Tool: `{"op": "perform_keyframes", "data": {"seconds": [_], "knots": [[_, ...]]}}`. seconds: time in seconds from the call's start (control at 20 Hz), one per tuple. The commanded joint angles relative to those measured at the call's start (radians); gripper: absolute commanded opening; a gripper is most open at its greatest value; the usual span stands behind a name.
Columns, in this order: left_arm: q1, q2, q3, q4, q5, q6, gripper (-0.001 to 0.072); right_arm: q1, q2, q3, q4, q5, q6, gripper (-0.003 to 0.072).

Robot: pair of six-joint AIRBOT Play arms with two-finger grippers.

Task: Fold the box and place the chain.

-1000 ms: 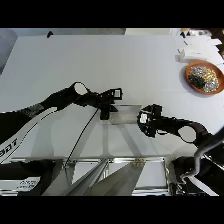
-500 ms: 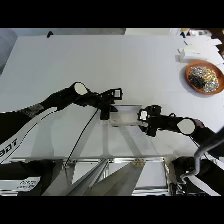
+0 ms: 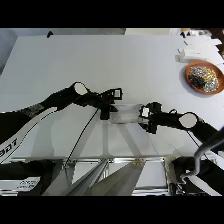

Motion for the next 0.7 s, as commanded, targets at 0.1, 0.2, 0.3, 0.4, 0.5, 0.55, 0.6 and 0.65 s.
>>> {"op": "perform_keyframes", "data": {"seconds": [0.1, 0.2, 0.3, 0.4, 0.5, 0.55, 0.6, 0.65], "knots": [[-0.001, 0.001, 0.0, 0.0, -0.001, 0.0, 0.0009, -0.006, -0.106, 0.096, 0.09, 0.098, -0.063, 0.0698], [-0.001, 0.001, 0.0, 0.0, -0.001, 0.0, 0.0009, -0.035, -0.142, 0.129, 0.085, 0.166, -0.06, 0.0697], [-0.001, 0.001, 0.0, 0.0, -0.001, 0.0, 0.0009, -0.069, -0.147, 0.13, 0.051, 0.19, -0.06, 0.0697], [-0.001, 0.001, 0.0, 0.0, -0.001, 0.0, 0.0009, -0.095, -0.149, 0.131, 0.045, 0.192, -0.063, 0.0697], [-0.001, 0.001, 0.0, 0.0, -0.001, 0.0, 0.0009, -0.098, -0.158, 0.13, 0.045, 0.203, -0.09, 0.0697], [-0.001, 0.001, 0.0, 0.0, 0.0, 0.0, 0.0009, -0.098, -0.159, 0.13, 0.043, 0.215, -0.097, 0.0697], [-0.001, 0.001, 0.0, 0.0, 0.0, 0.0, 0.0009, -0.098, -0.159, 0.13, 0.037, 0.218, -0.113, 0.0697], [-0.001, 0.001, 0.0, 0.0, 0.0, 0.0, 0.0009, -0.105, -0.159, 0.13, 0.034, 0.217, -0.128, 0.0697]]}}
